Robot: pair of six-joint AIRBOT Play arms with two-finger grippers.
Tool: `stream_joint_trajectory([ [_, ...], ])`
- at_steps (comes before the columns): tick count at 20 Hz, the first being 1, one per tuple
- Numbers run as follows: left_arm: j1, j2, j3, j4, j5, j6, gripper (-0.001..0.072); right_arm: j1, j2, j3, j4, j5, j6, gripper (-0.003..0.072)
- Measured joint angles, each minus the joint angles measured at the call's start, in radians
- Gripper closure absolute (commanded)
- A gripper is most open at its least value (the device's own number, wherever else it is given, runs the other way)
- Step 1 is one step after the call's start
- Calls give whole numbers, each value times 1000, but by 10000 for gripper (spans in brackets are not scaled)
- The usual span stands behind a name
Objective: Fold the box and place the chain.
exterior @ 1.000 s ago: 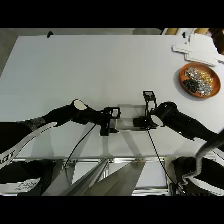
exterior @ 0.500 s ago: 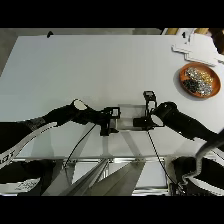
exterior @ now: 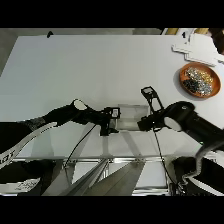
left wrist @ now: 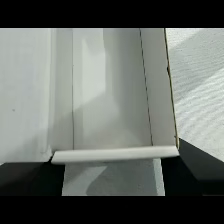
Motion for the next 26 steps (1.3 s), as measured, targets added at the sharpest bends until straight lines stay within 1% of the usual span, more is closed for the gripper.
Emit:
stream_joint_trajectory([
  [2,0,0,0,0,0,0,540,-23,77,71,-7,83,-99,349],
  [4,0,0,0,0,0,0,540,-79,124,182,-41,134,-182,350],
  [6,0,0,0,0,0,0,540,-188,138,302,-101,122,-260,350],
  [7,0,0,0,0,0,0,540,-265,131,360,-115,94,-297,350],
  [10,0,0,0,0,0,0,540,-512,63,477,-98,25,-391,350],
  [12,0,0,0,0,0,0,540,-659,-13,513,-58,-19,-431,350],
  [14,0,0,0,0,0,0,540,-774,-97,532,-33,-55,-460,350],
  [17,0,0,0,0,0,-1,540,-899,-220,545,-11,-89,-487,361],
  [18,0,0,0,0,0,-1,540,-929,-255,547,-7,-98,-492,394],
  [21,0,0,0,0,0,-1,540,-998,-350,551,0,-116,-504,397],
  [26,0,0,0,0,0,0,540,-1073,-478,553,27,-126,-521,401],
])
